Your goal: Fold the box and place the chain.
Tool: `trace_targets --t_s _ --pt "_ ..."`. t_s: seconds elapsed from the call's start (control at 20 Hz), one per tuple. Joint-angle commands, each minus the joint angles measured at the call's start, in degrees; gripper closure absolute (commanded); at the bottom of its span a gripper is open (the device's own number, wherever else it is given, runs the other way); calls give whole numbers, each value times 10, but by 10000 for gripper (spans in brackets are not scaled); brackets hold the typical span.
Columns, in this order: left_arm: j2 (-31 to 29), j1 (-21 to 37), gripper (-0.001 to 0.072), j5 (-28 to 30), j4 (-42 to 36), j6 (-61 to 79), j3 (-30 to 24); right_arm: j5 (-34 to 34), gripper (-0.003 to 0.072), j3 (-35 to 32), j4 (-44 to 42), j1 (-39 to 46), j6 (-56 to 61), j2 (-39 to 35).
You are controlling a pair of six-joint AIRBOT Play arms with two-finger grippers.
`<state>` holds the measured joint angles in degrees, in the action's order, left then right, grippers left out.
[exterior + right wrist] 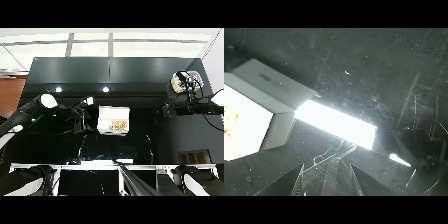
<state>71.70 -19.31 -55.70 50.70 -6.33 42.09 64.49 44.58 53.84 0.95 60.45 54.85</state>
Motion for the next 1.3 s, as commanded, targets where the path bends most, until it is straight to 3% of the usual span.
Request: trace_targets --t_s 0.0,0.2,0.4,0.55,0.6,0.7,0.75,0.85,0.95,1.1,1.25 --pt "39 -13 -6 55 -30 139 3 -1 342 0 0 0 0 0" --pt "67 -27 -3 18 -74 192 3 -2 342 0 0 0 0 0" --pt "79 -32 -3 33 -144 192 3 -2 342 0 0 0 0 0" --pt "80 -32 5 31 -145 192 3 -3 342 0 0 0 0 0" --pt "80 -32 40 26 -145 192 3 -3 342 0 0 0 0 0" --pt "80 -35 274 26 -133 191 3 -9 342 0 0 -4 0 0" --pt "80 -36 320 28 -132 189 3 -17 342 0 0 -12 0 1" --pt "80 -35 322 42 -140 159 3 -62 336 0 -5 -44 0 1" --pt "80 -35 322 62 -139 128 3 -137 -18 1 -48 -82 6 5" --pt "80 -35 321 72 -139 119 3 -230 -22 19 -156 -116 5 51" --pt "80 -35 321 72 -139 119 3 -247 -19 57 -195 -152 -22 129"
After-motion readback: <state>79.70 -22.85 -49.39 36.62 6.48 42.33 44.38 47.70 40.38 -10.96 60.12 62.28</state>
